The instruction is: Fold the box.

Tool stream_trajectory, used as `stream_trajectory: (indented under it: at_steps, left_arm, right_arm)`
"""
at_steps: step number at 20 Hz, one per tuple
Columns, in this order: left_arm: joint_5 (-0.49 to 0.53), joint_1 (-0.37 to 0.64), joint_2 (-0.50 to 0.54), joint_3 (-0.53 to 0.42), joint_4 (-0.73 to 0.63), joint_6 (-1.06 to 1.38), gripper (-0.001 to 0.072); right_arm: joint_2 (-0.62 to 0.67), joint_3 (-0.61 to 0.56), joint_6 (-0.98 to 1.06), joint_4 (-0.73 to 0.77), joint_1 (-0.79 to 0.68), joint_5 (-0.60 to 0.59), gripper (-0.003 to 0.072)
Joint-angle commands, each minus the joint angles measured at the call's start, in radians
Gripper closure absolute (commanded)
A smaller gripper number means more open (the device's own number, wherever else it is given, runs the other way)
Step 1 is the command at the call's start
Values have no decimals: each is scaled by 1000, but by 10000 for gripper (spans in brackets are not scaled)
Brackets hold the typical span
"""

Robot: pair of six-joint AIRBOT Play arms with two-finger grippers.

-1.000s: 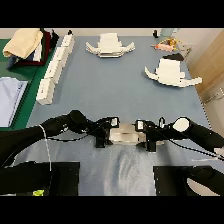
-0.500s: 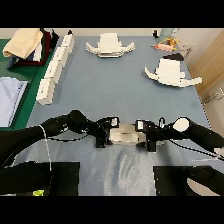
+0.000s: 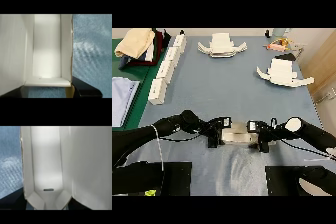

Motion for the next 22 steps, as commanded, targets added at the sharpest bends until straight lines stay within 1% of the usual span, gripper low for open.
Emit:
stream_trajectory:
  at_steps: [1, 2, 6, 7, 9, 10, 11, 13, 15, 17, 18, 22]
  left_arm:
    - [-1, -1, 0, 0, 0, 0, 298]
    - [-1, -1, 0, 0, 0, 0, 298]
    - [-1, -1, 0, 0, 0, 0, 298]
    - [-1, -1, 0, 0, 0, 0, 298]
    - [-1, -1, 0, 0, 0, 0, 298]
    - [-1, -1, 0, 0, 0, 0, 298]
    - [-1, -1, 0, 0, 0, 0, 298]
    - [-1, -1, 0, 0, 0, 0, 298]
    - [-1, -1, 0, 0, 0, 0, 298]
    - [-1, -1, 0, 0, 0, 0, 298]
    - [-1, -1, 0, 0, 0, 0, 298]
    - [-2, -1, 0, 0, 0, 0, 298]
  right_arm:
    - [27, 24, 69, -71, 0, 70, -28]
    - [50, 37, 91, -108, 0, 94, -28]
    - [168, 69, 285, -287, 0, 174, -28]
    - [203, 69, 335, -307, 0, 191, -28]
    - [272, 69, 447, -291, 0, 233, -28]
    - [306, 69, 504, -243, 0, 257, -27]
    - [342, 69, 563, -157, 0, 288, -24]
    - [407, 69, 763, 35, 0, 350, -20]
    - [448, 67, 927, 219, 2, 365, -20]
    - [458, 66, 1014, 362, 2, 368, -20]
    - [455, 66, 1060, 403, 5, 377, -21]
    - [438, 66, 1138, 451, 59, 365, -20]
